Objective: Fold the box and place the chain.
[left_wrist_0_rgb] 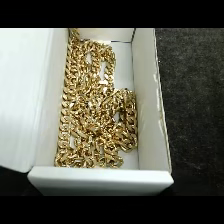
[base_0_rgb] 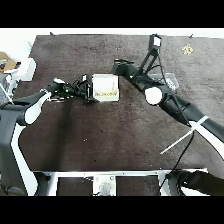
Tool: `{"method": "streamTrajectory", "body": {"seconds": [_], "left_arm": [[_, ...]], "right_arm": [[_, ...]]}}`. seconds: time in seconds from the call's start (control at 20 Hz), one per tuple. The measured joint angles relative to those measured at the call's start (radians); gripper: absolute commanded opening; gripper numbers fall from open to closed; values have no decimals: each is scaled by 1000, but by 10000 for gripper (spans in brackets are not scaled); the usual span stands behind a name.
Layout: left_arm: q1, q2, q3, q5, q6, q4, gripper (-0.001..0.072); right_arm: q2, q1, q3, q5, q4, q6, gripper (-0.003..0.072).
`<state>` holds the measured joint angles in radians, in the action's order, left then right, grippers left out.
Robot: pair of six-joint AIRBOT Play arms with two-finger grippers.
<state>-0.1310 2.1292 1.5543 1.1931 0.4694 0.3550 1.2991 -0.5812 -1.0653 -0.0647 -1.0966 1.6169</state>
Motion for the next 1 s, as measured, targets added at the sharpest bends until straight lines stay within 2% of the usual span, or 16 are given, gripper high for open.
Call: {"method": "streamTrajectory", "body": {"seconds": [0.1, 0.15, 0.2, 0.25, 0.3, 0.55, 0.7, 0.75, 0.8, 1.0], "left_arm": [[0, 0, 0, 0, 0, 0, 171], [0, 0, 0, 0, 0, 0, 171], [0, 0, 0, 0, 0, 0, 171], [0, 0, 0, 0, 0, 0, 171], [0, 0, 0, 0, 0, 0, 171], [0, 0, 0, 0, 0, 0, 171], [0, 0, 0, 0, 0, 0, 171], [0, 0, 0, 0, 0, 0, 171], [0, 0, 0, 0, 0, 0, 171], [0, 0, 0, 0, 0, 0, 171]], "right_arm": [[34, -28, -2, -6, 0, 11, 1], [54, -40, -3, -3, 1, 17, 49], [73, -49, -3, 6, 1, 20, 267], [92, -53, -3, 21, 0, 23, 272], [104, -54, -3, 42, -5, 23, 208], [73, 14, -2, 222, -121, 24, 207], [49, 130, 7, 350, -168, 25, 207], [47, 180, 19, 380, -177, 25, 239], [48, 230, 34, 400, -181, 30, 283], [93, 411, 108, 416, -184, 72, 283]]}}
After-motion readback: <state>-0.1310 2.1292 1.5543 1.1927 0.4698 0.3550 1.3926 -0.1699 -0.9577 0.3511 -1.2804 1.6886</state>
